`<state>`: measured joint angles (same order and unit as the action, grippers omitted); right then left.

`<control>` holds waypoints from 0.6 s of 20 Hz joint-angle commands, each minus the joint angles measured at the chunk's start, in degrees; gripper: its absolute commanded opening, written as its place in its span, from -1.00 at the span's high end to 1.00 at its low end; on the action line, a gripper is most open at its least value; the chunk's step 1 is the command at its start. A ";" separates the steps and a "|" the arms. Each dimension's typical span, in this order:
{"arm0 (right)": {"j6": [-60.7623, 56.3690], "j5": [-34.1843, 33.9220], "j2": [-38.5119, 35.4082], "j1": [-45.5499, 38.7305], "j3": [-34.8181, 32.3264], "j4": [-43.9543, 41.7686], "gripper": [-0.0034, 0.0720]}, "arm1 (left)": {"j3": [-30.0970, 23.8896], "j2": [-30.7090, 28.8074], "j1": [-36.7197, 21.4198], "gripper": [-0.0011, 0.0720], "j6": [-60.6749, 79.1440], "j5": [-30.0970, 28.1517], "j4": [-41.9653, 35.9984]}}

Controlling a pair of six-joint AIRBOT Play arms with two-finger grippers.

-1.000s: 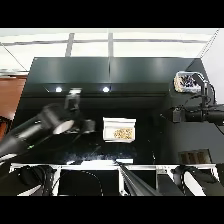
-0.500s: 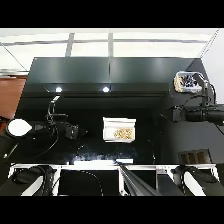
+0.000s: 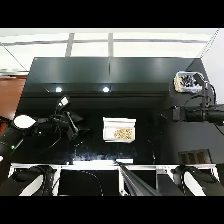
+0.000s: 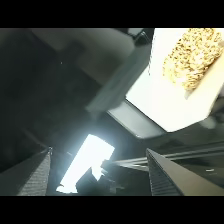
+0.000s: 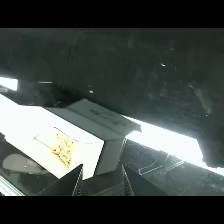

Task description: Fold the box and place the chain.

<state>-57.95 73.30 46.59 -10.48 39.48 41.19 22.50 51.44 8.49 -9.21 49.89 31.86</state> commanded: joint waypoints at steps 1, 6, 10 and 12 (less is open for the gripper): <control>-1.44 0.39 -0.02 0.02 0.00 -0.04 0.10 | 0.13 1.86 2.10 -0.96 16.17 -2.29 -1.60; -1.46 1.49 -0.02 0.04 0.00 -0.07 0.10 | 2.95 10.19 12.33 -0.96 19.78 -2.12 3.43; -1.44 1.84 -0.02 0.04 0.00 -0.07 0.10 | 4.13 14.75 16.26 -0.96 19.78 -1.64 1.53; -1.42 2.58 -0.02 0.04 0.00 -0.07 0.10 | 4.17 15.21 16.39 -0.96 19.71 -1.75 -0.33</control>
<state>-59.42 75.13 46.61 -10.48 39.48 41.15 26.17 64.75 23.31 9.74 47.99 33.34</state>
